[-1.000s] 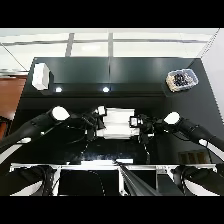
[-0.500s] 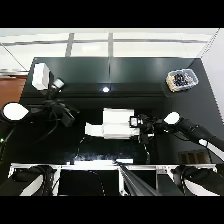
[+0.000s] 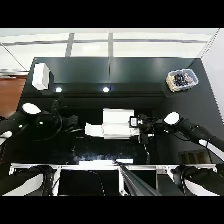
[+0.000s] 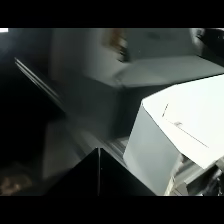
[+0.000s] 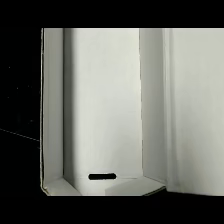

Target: Fold the box and place the chain.

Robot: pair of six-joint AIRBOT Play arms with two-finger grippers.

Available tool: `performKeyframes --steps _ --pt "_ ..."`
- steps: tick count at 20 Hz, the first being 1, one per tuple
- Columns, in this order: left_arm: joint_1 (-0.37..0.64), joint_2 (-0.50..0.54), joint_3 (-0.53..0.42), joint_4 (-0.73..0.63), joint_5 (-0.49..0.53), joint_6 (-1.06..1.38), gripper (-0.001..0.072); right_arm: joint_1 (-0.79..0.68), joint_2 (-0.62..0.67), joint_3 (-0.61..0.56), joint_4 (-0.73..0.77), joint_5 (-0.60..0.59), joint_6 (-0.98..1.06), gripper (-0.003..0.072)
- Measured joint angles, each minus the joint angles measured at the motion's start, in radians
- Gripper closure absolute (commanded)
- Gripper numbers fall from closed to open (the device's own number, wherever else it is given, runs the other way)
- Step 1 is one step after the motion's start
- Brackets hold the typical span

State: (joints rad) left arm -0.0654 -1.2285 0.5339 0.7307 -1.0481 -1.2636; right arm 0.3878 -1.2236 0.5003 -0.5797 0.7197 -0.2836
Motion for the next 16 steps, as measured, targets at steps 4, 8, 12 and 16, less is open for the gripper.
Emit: performKeyframes --steps 4,8,12,16 --pt "-0.082 -0.07 -0.003 -0.132 0.044 0.056 0.0678 0.002 0.0 0.0 -0.001 -0.002 0.001 0.0506" --pt "-0.117 -0.087 0.0 -0.241 0.052 0.164 0.0555 0.003 0.0 0.0 -0.001 -0.005 0.004 0.0506" --pt "-0.12 -0.092 0.023 -0.295 0.0 0.234 0.0007 0.004 0.0 0.0 -0.001 -0.007 0.006 0.0505" --pt "-0.107 -0.093 0.059 -0.309 -0.063 0.271 0.0006 0.004 0.0 0.0 -0.001 -0.008 0.006 0.0505"
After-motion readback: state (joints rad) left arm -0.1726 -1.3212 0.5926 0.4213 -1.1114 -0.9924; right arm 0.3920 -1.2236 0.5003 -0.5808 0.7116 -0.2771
